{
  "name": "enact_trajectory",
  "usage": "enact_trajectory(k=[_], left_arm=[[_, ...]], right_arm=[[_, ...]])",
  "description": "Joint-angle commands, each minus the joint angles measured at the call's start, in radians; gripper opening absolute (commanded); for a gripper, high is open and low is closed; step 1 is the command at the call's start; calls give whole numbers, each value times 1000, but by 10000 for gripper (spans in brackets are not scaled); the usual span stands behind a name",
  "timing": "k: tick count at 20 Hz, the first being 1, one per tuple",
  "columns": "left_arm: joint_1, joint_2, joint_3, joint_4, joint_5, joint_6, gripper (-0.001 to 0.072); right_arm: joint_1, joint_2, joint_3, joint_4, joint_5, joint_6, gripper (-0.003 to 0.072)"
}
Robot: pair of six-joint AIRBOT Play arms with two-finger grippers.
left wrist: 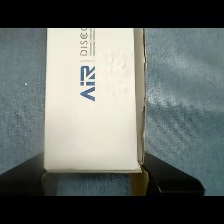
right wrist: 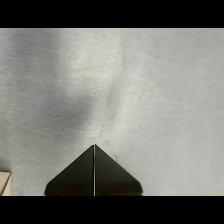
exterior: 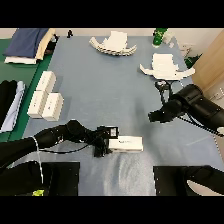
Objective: Fold the box.
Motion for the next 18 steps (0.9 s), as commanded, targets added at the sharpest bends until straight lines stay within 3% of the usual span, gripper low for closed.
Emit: enact_trajectory(k=[1,6,9,11,14,16,18], left_arm=[[9,10,5,3,3,-72,452],[127,145,10,80,2,-404,452],[243,242,10,348,-22,-792,452],[326,311,10,547,-124,-1026,452],[427,414,9,654,-291,-1209,452],[492,448,9,682,-285,-1306,452],[550,425,9,680,-211,-1339,452]], right_arm=[[-7,-50,20,-30,-42,105,4],[-7,-48,19,-56,-43,121,4],[-7,-48,19,-56,-40,121,4],[-7,-48,19,-57,-33,121,4],[-6,-48,19,-56,-10,120,4],[-6,-48,19,-55,14,120,4],[-6,-48,19,-51,40,121,4]])
